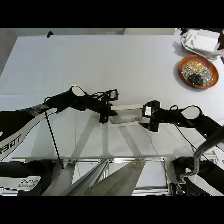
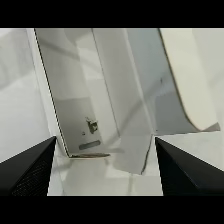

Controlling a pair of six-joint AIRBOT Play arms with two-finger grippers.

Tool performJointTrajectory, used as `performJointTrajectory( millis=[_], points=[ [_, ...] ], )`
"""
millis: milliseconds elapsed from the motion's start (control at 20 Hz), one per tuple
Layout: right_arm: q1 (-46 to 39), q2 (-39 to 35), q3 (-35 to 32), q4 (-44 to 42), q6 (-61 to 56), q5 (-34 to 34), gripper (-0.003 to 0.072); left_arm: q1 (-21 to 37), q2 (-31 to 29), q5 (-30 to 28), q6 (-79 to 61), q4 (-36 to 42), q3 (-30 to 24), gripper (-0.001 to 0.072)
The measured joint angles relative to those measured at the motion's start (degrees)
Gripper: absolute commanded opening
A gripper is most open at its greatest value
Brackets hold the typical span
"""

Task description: Fold the box and place the chain.

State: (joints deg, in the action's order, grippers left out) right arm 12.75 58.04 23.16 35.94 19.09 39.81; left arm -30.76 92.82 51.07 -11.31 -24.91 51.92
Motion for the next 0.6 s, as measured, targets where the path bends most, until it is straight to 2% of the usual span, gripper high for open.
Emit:
performJointTrajectory(
  millis=[500,600],
  points=[
    [0.0,5.3,0.4,-3.5,3.4,2.0,0.0681,0.0,0.0,0.0,0.0,0.0,0.0,0.0013],
    [0.0,5.6,0.4,-3.8,3.6,3.0,0.0662,0.0,0.0,0.1,-0.1,-0.1,0.0,0.0013]
  ],
)
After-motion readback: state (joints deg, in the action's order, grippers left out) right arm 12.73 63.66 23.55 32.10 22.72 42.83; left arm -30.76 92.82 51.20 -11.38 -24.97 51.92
